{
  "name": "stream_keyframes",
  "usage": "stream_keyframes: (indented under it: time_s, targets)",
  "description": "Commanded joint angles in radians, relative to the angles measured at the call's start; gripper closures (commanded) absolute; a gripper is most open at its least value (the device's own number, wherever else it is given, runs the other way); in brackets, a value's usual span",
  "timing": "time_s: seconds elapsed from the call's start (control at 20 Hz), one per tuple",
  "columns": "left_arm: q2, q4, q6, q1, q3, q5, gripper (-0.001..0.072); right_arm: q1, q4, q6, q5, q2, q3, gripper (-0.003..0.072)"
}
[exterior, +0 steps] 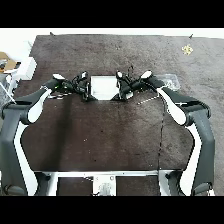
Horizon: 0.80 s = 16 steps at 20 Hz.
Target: Fold the box and place the chain.
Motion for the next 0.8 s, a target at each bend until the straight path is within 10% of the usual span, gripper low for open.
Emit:
stream_keyframes:
  time_s: [0.0, 0.75]
  targets:
    - [0.0, 0.0, 0.0, -0.001, 0.0, 0.001, 0.0438, 0.0, 0.0, 0.0, 0.0, 0.0, 0.0, 0.0231]
    - [0.0, 0.0, 0.0, -0.001, 0.0, 0.001, 0.0438, -0.001, 0.056, 0.0, 0.0, 0.002, 0.0, 0.0228]
